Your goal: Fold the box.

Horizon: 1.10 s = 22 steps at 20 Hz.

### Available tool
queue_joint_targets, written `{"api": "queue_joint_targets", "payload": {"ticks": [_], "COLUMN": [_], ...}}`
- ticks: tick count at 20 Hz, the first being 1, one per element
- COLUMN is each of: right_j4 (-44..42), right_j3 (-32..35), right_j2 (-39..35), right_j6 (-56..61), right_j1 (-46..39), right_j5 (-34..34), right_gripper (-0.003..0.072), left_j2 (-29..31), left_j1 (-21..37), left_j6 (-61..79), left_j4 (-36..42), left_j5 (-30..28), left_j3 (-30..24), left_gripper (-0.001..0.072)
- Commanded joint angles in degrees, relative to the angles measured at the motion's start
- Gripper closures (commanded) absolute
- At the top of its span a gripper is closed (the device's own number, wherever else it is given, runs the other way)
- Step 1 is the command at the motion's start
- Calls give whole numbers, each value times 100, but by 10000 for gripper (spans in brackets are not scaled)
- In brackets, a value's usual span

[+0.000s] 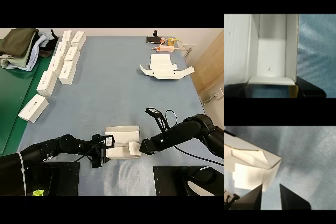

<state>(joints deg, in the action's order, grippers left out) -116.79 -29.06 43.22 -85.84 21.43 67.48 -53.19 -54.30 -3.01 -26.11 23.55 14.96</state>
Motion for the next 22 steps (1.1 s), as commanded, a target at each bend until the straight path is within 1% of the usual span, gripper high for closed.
{"api": "queue_joint_targets", "payload": {"ticks": [1, 4, 5, 9, 14, 15, 18, 20, 22], "right_j4": [-68, -111, -111, 2, 1613, 1869, 2671, 2702, 2702], "right_j3": [-2, -2, -2, -28, -551, -686, -1021, -1126, -1152], "right_j2": [2, 63, 157, 649, 1196, 1349, 1845, 2022, 2050], "right_j6": [-33, -144, -138, -28, 1810, 2253, 3530, 3884, 4260], "right_j1": [4, 151, 201, 564, 1576, 1805, 2337, 2492, 2540], "right_j5": [-118, -361, -411, -667, -645, -557, -269, -262, -273], "right_gripper": [343, 333, 295, 297, 302, 314, 314, 314, 314], "left_j2": [-4, -4, -4, -4, -4, -4, -4, -4, -4], "left_j1": [0, 0, 0, 0, 0, 0, 0, 0, 0], "left_j6": [2, 2, 2, 2, 2, 2, 2, 2, 2], "left_j4": [-2, -2, -2, -2, -2, -2, -2, -2, -2], "left_j5": [-2, -2, -2, -2, -2, -2, -2, -2, -2], "left_j3": [4, 4, 4, 4, 4, 4, 4, 4, 4], "left_gripper": [248, 248, 248, 248, 248, 248, 248, 248, 248]}}
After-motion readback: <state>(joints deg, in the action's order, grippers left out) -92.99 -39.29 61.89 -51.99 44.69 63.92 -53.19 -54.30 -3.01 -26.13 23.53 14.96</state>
